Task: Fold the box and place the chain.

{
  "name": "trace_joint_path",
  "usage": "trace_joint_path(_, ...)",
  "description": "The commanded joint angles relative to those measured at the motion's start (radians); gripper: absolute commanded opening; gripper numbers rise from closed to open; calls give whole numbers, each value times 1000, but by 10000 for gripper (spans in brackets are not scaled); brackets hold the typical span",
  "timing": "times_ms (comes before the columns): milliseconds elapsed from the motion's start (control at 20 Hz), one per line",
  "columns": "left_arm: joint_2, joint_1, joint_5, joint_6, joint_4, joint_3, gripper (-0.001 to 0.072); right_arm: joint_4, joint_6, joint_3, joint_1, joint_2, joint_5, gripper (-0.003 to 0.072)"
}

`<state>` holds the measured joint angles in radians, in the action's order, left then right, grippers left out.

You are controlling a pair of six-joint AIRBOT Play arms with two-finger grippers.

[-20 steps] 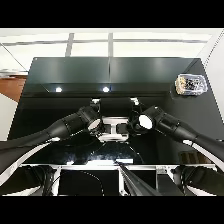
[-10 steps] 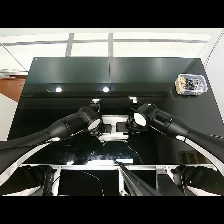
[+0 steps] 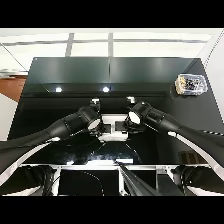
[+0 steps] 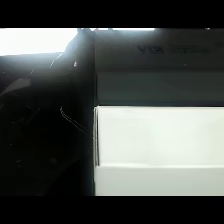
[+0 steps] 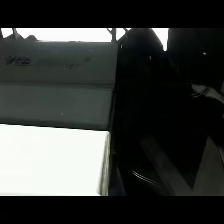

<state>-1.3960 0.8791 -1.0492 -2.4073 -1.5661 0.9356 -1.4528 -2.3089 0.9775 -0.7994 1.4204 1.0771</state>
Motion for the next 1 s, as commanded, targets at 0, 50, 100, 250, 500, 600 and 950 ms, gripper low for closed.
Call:
trace_joint_path(0,0,0,1,2,1,0,32,-4,-3,13,0,15,4,187)
trace_joint_path(50,0,0,1,2,1,0,33,-4,-3,13,0,15,4,187)
trace_joint_path(100,0,0,1,2,1,0,32,-6,-3,13,0,16,5,186)
trace_joint_path(250,0,0,1,2,3,0,32,-8,-2,13,0,23,29,186)
trace_joint_path(500,0,0,1,2,3,0,32,-19,-2,12,0,23,42,186)
trace_joint_path(600,0,0,1,2,3,0,32,-23,-2,12,0,23,42,186)
trace_joint_path(950,0,0,1,2,3,0,32,-21,9,12,-1,32,41,83)
